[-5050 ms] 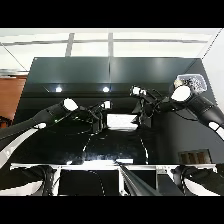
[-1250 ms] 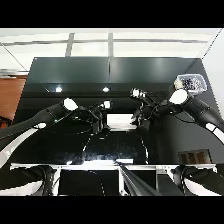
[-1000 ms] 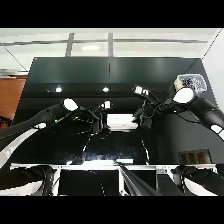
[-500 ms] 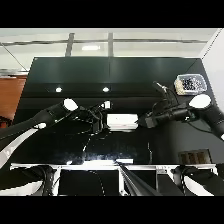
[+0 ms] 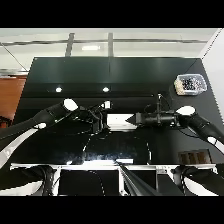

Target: Fold the box and place the chain.

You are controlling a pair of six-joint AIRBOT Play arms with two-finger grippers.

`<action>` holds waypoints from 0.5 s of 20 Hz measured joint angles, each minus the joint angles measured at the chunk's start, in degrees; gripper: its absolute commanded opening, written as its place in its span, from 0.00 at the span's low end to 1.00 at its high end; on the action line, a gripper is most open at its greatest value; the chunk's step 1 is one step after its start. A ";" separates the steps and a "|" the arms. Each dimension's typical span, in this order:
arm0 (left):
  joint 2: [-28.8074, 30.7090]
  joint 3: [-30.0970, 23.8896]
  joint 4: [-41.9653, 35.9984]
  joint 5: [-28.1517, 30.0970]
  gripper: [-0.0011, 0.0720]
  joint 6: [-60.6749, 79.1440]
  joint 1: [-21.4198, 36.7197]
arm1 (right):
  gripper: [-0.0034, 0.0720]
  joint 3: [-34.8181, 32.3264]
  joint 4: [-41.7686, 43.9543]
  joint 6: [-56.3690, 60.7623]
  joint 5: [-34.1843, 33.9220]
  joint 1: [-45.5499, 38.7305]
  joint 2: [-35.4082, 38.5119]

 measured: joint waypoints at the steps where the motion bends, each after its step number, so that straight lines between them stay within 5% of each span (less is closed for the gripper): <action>1: 0.00 0.02 0.00 0.04 0.63 0.02 0.00 | 0.07 -0.07 -0.70 0.35 -0.26 0.20 -0.66; 10: 0.00 0.00 0.13 0.07 0.63 0.13 0.00 | 0.07 -0.22 -4.11 1.46 -2.51 2.36 -3.08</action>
